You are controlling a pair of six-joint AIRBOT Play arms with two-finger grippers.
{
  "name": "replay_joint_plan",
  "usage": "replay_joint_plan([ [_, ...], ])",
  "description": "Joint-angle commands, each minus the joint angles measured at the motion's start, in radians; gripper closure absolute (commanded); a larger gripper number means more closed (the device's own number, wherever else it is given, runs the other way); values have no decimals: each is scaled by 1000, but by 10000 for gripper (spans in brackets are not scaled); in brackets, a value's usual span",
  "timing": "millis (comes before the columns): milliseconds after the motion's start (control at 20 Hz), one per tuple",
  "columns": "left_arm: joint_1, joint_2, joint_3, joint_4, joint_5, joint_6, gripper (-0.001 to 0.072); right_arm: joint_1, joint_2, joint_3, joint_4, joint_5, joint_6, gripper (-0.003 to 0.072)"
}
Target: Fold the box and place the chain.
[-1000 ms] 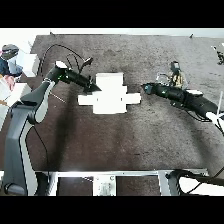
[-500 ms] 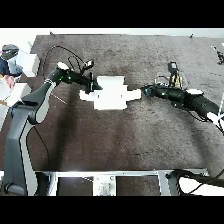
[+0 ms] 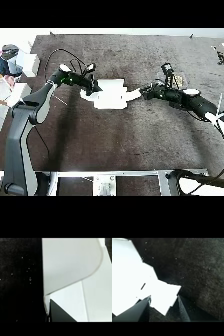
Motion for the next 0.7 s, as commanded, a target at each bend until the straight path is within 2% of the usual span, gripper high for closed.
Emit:
replay_joint_plan([
  [0,-1,-1,-1,15,6,-12,697,3,0,0,-2,60,-123,294],
  [50,-1,-1,0,14,4,-11,697,3,0,0,-2,82,-157,224],
  [100,-1,-1,0,14,3,-11,697,3,0,0,-2,107,-203,72],
  [200,-1,-1,0,14,3,-11,697,8,0,0,-2,159,-305,56],
  [400,-1,-1,0,11,4,-11,697,103,-20,2,-42,163,-480,55],
  [650,-1,-1,0,11,4,-11,697,262,-95,52,-293,78,-433,55],
])
